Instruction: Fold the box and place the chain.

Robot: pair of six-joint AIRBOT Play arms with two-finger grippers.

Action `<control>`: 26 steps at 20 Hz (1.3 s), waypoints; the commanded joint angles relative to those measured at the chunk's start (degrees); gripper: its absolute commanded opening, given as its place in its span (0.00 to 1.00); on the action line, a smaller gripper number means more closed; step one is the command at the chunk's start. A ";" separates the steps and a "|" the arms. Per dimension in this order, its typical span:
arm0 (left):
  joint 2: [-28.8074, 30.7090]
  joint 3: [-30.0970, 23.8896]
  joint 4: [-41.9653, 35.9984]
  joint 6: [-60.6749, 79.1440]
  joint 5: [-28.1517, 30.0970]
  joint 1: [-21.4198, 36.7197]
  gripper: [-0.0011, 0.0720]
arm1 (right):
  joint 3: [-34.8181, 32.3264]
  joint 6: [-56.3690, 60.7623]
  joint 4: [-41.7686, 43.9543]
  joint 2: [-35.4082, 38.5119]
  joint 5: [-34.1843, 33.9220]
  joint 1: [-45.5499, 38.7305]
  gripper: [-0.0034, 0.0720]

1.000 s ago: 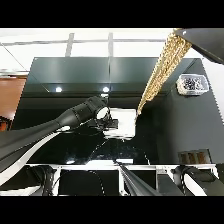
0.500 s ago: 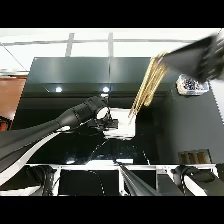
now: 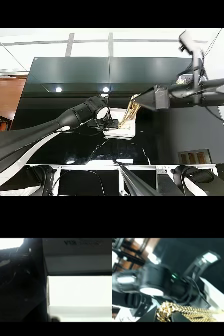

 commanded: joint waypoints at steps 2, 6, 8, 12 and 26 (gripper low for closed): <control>0.00 0.04 0.00 0.02 0.00 0.02 0.05 | -8.66 0.24 -2.05 -0.02 -3.80 1.20 0.05; 0.00 0.04 0.00 0.02 0.00 0.02 0.05 | -15.96 0.26 -2.10 -1.09 -10.62 5.33 0.06; 0.00 0.04 0.00 0.02 0.00 0.02 0.05 | -18.03 0.81 -3.87 -1.42 -13.40 6.03 0.06; 0.00 0.04 -0.02 0.00 0.00 0.02 0.05 | -18.34 2.01 -8.09 -1.51 -13.16 6.05 0.13; 0.28 1.07 0.48 -3.93 1.79 1.09 0.05 | -13.73 2.40 -19.63 3.89 1.57 -7.69 0.42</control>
